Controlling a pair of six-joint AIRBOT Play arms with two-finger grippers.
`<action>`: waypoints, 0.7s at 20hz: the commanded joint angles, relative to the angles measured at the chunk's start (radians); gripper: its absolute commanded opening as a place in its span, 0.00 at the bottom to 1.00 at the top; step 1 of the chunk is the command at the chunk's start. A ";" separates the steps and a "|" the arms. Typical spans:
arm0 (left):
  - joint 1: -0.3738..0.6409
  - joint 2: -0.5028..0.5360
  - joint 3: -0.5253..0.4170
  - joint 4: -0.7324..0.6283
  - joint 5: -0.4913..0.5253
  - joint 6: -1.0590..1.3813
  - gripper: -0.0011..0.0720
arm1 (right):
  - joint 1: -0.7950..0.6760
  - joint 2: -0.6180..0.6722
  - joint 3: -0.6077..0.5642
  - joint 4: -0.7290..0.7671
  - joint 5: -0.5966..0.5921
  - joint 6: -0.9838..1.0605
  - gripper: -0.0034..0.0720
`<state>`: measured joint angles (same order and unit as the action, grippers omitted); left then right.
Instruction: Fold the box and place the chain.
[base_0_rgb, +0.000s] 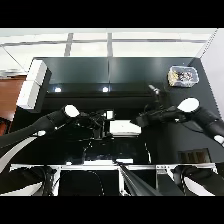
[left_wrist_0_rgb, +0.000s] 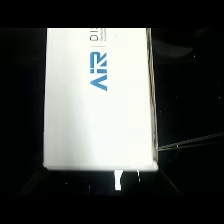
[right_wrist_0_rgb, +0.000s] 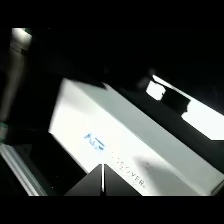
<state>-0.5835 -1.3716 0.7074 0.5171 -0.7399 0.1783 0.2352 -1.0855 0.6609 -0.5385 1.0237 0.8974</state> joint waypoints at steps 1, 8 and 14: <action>0.008 0.035 0.002 0.012 -0.003 -0.097 0.99 | -0.160 0.099 0.065 0.002 0.096 -0.013 0.07; 0.015 0.205 0.040 0.059 -0.120 -0.196 0.99 | -0.467 0.147 0.064 -0.084 0.180 -0.012 0.07; -0.135 -0.062 0.310 0.079 -0.050 -0.386 0.98 | -0.470 0.147 0.064 -0.092 0.161 -0.012 0.07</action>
